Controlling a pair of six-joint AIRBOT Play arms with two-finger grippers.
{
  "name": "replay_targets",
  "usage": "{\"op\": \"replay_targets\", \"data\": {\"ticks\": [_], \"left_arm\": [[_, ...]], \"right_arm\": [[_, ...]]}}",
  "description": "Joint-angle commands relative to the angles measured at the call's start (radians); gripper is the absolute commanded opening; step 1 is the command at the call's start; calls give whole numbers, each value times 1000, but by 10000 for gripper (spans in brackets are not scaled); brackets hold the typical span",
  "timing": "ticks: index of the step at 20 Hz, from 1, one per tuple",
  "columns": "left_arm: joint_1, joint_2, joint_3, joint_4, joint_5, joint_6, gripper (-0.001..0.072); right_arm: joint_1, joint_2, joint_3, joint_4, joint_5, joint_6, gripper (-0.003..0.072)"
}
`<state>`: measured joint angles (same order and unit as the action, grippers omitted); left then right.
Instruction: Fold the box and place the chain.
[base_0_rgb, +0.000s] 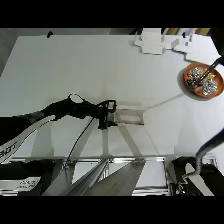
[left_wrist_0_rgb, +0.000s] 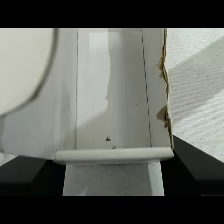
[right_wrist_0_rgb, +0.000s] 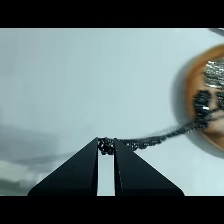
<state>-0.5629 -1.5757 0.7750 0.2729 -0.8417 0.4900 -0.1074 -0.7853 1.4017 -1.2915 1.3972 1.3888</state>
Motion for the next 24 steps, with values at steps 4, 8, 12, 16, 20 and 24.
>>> {"op": "replay_targets", "data": {"ticks": [4,8,12,16,20,24], "left_arm": [[0,0,0,0,0,0,154],[0,0,0,0,0,0,154],[0,0,0,0,0,0,154],[0,0,0,0,0,0,154],[0,0,0,0,0,0,154],[0,0,0,0,0,0,154]], "right_arm": [[248,143,-3,152,55,95,13],[428,142,-35,170,26,109,13],[574,141,-159,100,-37,151,13],[676,141,-285,72,-131,162,13],[779,127,-417,72,-302,180,13],[862,58,-485,53,-379,182,13]]}}
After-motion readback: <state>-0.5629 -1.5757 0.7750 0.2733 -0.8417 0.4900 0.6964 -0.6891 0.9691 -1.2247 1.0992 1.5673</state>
